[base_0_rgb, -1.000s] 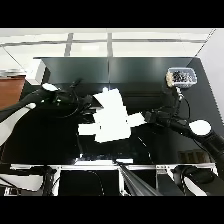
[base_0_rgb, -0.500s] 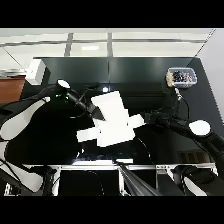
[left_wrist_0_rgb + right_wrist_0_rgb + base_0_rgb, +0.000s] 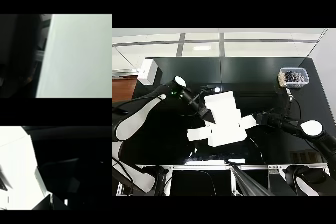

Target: Fold the box and place the chain.

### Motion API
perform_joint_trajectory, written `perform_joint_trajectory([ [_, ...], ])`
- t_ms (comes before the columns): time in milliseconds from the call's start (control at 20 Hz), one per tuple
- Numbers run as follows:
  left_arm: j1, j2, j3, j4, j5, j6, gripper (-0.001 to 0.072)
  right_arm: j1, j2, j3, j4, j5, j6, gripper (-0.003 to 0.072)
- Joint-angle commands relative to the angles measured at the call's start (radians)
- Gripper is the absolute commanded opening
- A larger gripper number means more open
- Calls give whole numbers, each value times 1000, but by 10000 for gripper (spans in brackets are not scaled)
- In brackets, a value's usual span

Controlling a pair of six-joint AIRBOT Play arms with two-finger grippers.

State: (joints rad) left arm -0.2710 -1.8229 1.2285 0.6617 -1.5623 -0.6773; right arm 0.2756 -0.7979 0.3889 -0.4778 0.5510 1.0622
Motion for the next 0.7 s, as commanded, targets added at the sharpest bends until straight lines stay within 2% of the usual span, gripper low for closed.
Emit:
perform_joint_trajectory([
  [0, 15, -2, 4, -19, 11, -11, 222, 0, 0, 0, -47, 6, -2, 16],
  [50, 18, -3, 4, -38, 5, -10, 211, 1, 0, 0, -58, 7, -2, 17],
  [100, 18, -5, 4, -45, 0, -6, 121, 0, 0, 0, -58, 6, -2, 16],
  [250, 18, -6, 4, -45, -15, -1, 26, 0, 0, 0, -58, 6, -2, 21],
  [300, 21, -5, 4, -45, -24, -1, 26, -1, 0, 2, -64, 0, -4, 229],
  [350, 22, -5, 5, -45, -39, -3, 25, -10, 3, 14, -118, -7, -5, 669],
  [400, 24, -3, 5, -45, -59, -11, 24, -28, 7, 42, -200, 0, -4, 708],
  [550, 27, 34, 4, -44, -75, -64, 23, -78, 19, 166, -436, 38, -5, 708],
  [650, 13, 111, -22, -44, -18, -51, 22, -90, 20, 233, -571, 43, -5, 708],
])
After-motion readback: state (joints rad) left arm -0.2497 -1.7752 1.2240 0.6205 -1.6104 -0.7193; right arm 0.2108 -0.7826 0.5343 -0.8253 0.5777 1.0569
